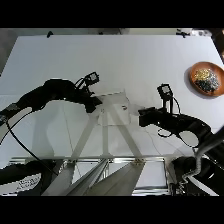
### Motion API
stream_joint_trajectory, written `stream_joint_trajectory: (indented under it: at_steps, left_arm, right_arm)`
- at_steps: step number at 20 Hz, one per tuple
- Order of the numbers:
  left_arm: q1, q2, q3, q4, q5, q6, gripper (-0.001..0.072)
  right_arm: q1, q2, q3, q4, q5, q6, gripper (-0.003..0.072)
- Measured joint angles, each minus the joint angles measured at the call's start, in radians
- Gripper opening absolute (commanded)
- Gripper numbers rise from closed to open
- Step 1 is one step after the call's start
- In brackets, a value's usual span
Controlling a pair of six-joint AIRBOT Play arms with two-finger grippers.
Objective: Fold the box and place the chain.
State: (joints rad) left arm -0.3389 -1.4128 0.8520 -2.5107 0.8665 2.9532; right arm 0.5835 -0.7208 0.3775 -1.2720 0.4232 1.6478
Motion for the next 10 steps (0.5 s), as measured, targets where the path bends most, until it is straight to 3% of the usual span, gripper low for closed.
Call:
stream_joint_trajectory:
  at_steps: [1, 4, 6, 10]
  left_arm:
    - [0.001, 0.01, 0.0, 0.001, 0.01, -0.001, 0.0009]
    - [0.002, 0.054, 0.001, 0.002, 0.054, -0.003, 0.0008]
    - [0.002, 0.083, 0.001, 0.015, 0.113, -0.004, 0.0007]
    - [-0.009, 0.114, 0.013, 0.037, 0.258, -0.021, 0.0007]
  right_arm:
    - [0.0, 0.0, 0.0, 0.005, 0.008, 0.0, 0.0021]
    - [0.0, 0.001, 0.003, 0.026, 0.066, 0.0, 0.0221]
    - [0.0, 0.015, 0.01, 0.037, 0.129, 0.001, 0.0302]
    - [0.0, 0.127, 0.027, 0.045, 0.272, 0.001, 0.0342]
